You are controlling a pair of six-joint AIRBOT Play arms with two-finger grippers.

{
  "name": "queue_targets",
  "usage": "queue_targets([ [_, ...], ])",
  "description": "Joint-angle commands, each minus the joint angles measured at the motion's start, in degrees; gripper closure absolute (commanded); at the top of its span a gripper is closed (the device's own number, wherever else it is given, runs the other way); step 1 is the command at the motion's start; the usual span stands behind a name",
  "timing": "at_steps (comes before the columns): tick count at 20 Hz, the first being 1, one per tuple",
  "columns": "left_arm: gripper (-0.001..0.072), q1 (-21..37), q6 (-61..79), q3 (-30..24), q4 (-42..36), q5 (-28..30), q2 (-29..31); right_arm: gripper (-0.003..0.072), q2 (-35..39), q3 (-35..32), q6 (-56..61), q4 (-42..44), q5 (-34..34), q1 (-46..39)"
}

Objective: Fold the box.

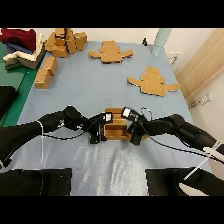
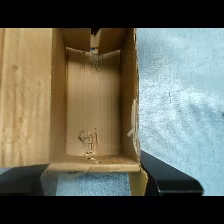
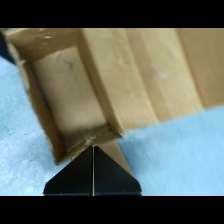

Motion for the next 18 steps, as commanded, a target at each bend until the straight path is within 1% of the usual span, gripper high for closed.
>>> queue_targets([
  [1,0.0321,0.0,0.1,0.0,0.0,0.0,0.0,0.0683,4.7,2.0,25.6,-12.6,-7.7,-3.3],
  [2,0.0321,0.0,0.1,0.0,0.0,0.0,0.0,0.0683,7.3,2.8,31.4,-16.0,-10.7,-5.6],
  [4,0.0322,0.0,0.1,0.0,0.0,0.0,0.0,0.0683,11.9,3.6,41.8,-20.3,-14.5,-11.6],
  [5,0.0322,0.0,0.1,0.0,0.0,0.0,0.0,0.0683,13.5,3.5,45.4,-20.9,-16.1,-15.2],
  [7,0.0321,0.0,0.1,0.0,0.0,0.0,0.0,0.0683,13.6,3.5,48.1,-20.2,-20.1,-23.3],
  [9,0.0321,0.0,0.1,0.0,0.0,0.0,0.0,0.0683,11.2,3.0,47.1,-14.5,-22.4,-29.9],
  [11,0.0322,0.0,0.1,0.0,0.0,0.0,0.0,0.0683,7.9,1.2,42.8,-7.4,-22.1,-32.7],
  [15,0.0321,0.0,0.1,0.0,0.0,0.0,0.0,0.0683,1.4,-1.8,34.2,5.6,-19.9,-32.6],
  [16,0.0322,0.0,0.1,0.0,0.0,0.0,0.0,0.0684,0.4,-1.9,32.9,7.9,-19.5,-32.4],
  [18,0.0321,0.0,0.1,0.0,0.0,0.0,0.0,0.0684,-0.7,-1.9,32.7,8.8,-18.0,-30.8],
])
